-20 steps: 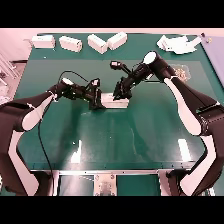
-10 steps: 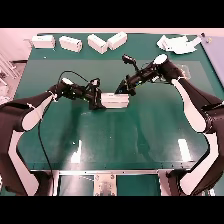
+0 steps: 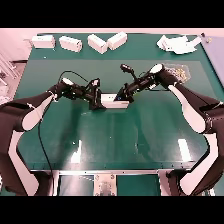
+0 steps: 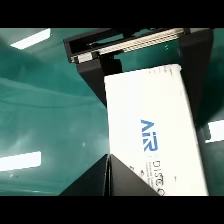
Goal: Fold the box and place the chain.
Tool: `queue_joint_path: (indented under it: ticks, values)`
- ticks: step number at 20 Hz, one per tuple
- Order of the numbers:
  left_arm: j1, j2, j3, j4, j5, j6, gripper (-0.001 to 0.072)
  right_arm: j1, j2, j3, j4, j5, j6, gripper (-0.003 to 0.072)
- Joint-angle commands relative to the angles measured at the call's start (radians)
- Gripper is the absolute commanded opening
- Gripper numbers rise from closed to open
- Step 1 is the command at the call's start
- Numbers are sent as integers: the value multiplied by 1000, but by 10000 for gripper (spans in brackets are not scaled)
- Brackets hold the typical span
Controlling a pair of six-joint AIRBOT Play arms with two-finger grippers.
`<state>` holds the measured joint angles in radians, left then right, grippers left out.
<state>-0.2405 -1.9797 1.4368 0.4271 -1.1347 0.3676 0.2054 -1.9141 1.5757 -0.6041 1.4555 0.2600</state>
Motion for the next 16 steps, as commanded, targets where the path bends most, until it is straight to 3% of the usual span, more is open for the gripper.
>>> queue_joint_path:
  ticks: [1, 6, 16]
  values:
    - [0, 1, 1, -1, 1, 0, 627, 6, -1, -38, -21, -1, -3, 8]
    - [0, 1, 1, -1, 1, 0, 627, 30, -1, -56, -80, -66, 19, 7]
    - [0, 1, 1, -1, 1, 0, 627, 30, 8, -64, -58, -74, 48, 8]
